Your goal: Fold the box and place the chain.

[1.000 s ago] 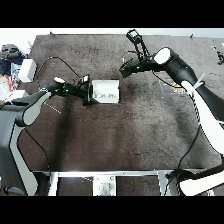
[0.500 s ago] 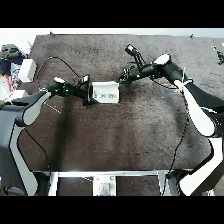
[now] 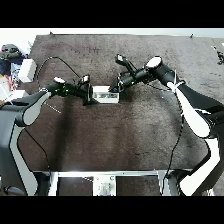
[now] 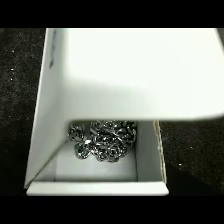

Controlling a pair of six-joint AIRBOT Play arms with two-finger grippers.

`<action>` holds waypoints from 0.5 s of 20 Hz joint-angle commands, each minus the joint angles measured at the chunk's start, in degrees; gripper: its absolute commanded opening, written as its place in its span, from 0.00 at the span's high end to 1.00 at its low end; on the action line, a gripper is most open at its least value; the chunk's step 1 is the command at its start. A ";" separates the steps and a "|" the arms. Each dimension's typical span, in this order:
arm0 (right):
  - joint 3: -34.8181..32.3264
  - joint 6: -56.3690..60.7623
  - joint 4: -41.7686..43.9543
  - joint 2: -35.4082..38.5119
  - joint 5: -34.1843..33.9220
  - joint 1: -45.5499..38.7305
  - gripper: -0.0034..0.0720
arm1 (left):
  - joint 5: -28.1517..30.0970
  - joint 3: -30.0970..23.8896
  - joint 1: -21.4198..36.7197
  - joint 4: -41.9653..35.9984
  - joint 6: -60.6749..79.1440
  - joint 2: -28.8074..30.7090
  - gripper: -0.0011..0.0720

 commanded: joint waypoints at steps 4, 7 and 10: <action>0.04 -3.58 -1.84 -0.02 -5.64 2.29 0.71 | 0.00 -0.02 0.00 0.02 0.00 0.00 0.67; 0.04 -4.13 -1.86 -0.02 -7.98 2.64 0.71 | 0.00 -0.02 0.00 0.02 0.00 0.00 0.67; 0.04 -5.77 0.22 0.00 -10.38 2.67 0.71 | 0.00 -0.02 0.00 0.00 0.00 0.00 0.67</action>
